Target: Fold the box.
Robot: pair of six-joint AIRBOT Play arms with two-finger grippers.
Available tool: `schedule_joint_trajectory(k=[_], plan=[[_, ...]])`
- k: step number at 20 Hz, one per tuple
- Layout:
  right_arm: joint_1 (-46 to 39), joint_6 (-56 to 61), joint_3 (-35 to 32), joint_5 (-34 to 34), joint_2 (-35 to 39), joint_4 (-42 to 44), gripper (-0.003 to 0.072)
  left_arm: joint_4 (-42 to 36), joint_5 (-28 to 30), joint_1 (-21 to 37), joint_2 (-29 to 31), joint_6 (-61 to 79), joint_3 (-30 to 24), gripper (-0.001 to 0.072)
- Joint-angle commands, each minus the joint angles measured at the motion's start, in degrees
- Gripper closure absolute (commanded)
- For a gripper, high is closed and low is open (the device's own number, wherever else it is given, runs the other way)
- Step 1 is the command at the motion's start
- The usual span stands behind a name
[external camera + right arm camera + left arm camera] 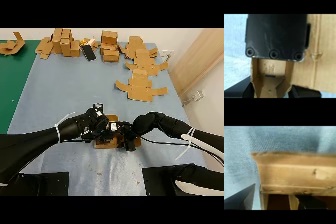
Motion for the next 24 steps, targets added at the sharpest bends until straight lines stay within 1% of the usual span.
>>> schedule_joint_trajectory(k=[1,6,11,14,15,16,17,19,20,21,22,23,24], plan=[[0.0,0.2,0.0,0.0,0.0,0.0,0.0275,1.0,-1.6,0.0,1.3,-0.1,0.1,0.0109],[0.0,0.2,0.0,0.0,0.0,0.0,0.0275,3.2,-4.2,2.3,6.2,-0.5,0.1,0.0111],[0.0,0.2,0.0,0.0,0.0,0.0,0.0275,3.4,-6.1,5.6,10.8,0.2,0.1,0.0111],[0.0,0.2,0.0,0.0,0.0,0.0,0.0275,5.6,-10.9,7.1,12.4,0.2,0.1,0.0132],[0.0,0.2,0.0,0.0,0.0,0.0,0.0275,6.5,-12.4,7.6,12.8,0.4,0.1,0.0268],[0.0,0.2,0.0,0.0,0.0,0.0,0.0275,7.1,-13.9,8.0,13.3,2.2,0.0,0.0632],[0.0,0.2,0.0,0.0,0.0,0.0,0.0275,8.0,-14.9,8.5,13.8,5.6,0.0,0.0700],[0.0,0.2,0.0,0.0,0.0,0.0,0.0275,12.6,-16.7,10.8,14.9,9.6,-1.3,0.0700],[0.0,0.2,0.0,-0.1,0.0,0.0,0.0275,13.2,-15.2,13.4,16.3,12.7,-3.4,0.0701],[0.0,0.2,0.0,-0.1,0.0,0.0,0.0275,11.1,-11.3,16.9,18.4,17.8,-6.3,0.0701],[0.0,0.2,0.0,-0.2,0.0,0.0,0.0275,3.2,-5.4,22.0,21.0,30.4,-9.8,0.0701],[-0.1,0.2,0.0,-0.1,0.0,0.0,0.0275,-8.6,-0.9,27.7,23.1,47.1,-12.9,0.0701],[-0.1,0.2,0.0,0.0,0.0,0.0,0.0275,-21.6,1.5,34.5,24.4,64.2,-15.2,0.0701]])
